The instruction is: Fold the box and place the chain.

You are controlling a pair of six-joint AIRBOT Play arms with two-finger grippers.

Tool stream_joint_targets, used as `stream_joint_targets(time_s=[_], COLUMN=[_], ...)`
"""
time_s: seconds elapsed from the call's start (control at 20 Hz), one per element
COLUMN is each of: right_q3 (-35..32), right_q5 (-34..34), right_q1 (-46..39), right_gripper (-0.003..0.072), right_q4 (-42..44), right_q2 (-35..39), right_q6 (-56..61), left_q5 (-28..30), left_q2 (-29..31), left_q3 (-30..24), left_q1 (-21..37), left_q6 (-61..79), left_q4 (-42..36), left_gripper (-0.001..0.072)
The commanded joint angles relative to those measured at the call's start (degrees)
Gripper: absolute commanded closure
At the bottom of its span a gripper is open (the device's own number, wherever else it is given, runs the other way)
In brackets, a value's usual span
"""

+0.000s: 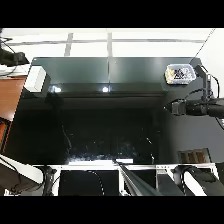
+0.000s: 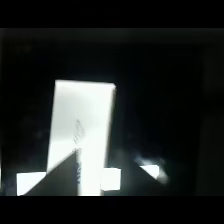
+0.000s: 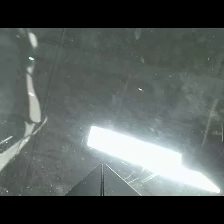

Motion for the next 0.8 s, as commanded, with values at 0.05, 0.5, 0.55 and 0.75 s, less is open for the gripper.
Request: stream_joint_targets(time_s=[0.05,0.5,0.55,0.75], right_q3=[0.04,-6.88,-8.61,-10.05], right_q5=[0.31,-29.27,-35.56,-40.85], right_q1=[1.18,9.31,9.16,9.22], right_gripper=[0.0672,0.0675,0.0674,0.0671], right_q4=[-0.02,-7.41,-9.16,-10.82], right_q2=[0.04,0.04,0.04,0.04], right_q6=[-0.11,-0.5,-0.17,-0.2], left_q5=[-16.94,18.93,20.98,23.67], left_q2=[10.16,64.92,69.79,81.24], left_q3=[-1.18,-66.64,-72.17,-83.25], left_q1=[-0.44,-11.21,-12.13,-12.28], left_q6=[-9.05,-3.52,-3.54,-3.48], left_q4=[-0.42,1.77,2.89,5.92], left_gripper=[0.0686,0.0686,0.0686,0.0684])
